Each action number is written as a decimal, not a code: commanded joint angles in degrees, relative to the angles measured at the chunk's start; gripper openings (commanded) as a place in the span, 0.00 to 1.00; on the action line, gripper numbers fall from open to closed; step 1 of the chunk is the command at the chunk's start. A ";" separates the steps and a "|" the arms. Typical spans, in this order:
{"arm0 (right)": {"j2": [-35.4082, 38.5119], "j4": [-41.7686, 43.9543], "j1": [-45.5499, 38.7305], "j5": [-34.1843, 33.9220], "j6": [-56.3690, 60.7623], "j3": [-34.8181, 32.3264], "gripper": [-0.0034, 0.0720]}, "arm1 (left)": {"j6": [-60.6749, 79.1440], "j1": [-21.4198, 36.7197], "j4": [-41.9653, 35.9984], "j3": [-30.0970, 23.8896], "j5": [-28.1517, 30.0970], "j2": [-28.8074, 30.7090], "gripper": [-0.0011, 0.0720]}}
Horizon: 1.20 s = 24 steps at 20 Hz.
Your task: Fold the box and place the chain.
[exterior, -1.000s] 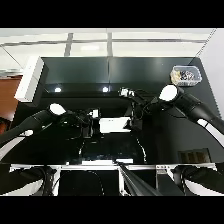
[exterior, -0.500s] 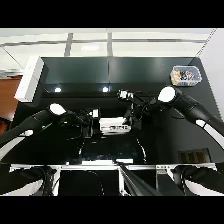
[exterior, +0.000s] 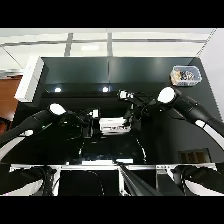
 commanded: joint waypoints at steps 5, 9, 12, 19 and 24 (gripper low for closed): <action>-0.07 -1.73 1.42 0.39 0.20 -0.59 0.46 | 0.00 0.00 0.00 0.02 -0.02 -0.02 0.61; -0.02 -1.77 1.38 0.39 0.20 -0.59 0.56 | 0.00 0.00 0.00 0.02 -0.02 -0.02 0.61; 0.24 -2.27 1.38 0.55 0.24 -0.59 0.55 | 0.00 0.00 0.00 0.02 -0.02 -0.02 0.61; 2.49 -2.36 1.38 1.42 0.35 -0.57 0.55 | 0.00 0.00 0.00 0.02 -0.02 -0.02 0.61; 3.48 -1.77 1.38 1.84 4.35 -0.52 0.55 | 0.00 0.00 0.00 0.02 -0.02 -0.02 0.61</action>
